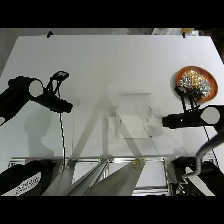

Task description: Fold the box and place the chain.

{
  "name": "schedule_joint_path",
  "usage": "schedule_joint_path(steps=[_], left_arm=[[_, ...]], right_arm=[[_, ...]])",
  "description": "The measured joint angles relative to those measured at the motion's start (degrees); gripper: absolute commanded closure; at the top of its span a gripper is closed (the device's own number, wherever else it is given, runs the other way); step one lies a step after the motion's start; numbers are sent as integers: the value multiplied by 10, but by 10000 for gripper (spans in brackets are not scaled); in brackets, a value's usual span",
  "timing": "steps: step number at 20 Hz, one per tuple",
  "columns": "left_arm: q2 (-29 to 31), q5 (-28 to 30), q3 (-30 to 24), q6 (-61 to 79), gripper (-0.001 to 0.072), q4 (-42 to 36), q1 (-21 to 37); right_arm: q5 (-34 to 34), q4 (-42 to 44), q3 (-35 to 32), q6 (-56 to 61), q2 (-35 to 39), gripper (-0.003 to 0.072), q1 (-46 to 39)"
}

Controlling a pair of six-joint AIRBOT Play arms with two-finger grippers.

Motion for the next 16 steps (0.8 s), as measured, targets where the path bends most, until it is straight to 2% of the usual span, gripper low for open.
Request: schedule_joint_path(steps=[1, 2, 5, 9, 11, 14, 16], left_arm=[[0, 8, 0, 3, 293, -8, 0], [0, 19, 0, 14, 237, -23, 0], [-11, 49, 0, 103, 236, -139, 0], [-62, 52, 2, 335, 202, -417, 0], [-99, 36, 10, 431, 196, -518, -1], [-156, 3, 34, 525, 196, -596, -11], [-187, -7, 51, 562, 196, -613, -25]], right_arm=[[-7, 2, -1, 3, 0, 669, 12], [-10, 3, -2, 6, 1, 669, 22], [-19, 7, -3, 12, 2, 669, 37], [-23, 9, -4, 15, 2, 669, 44], [-23, 9, -4, 16, 2, 669, 45], [-24, 10, -4, 16, 2, 669, 46], [-24, 10, -4, 16, 2, 669, 46]])
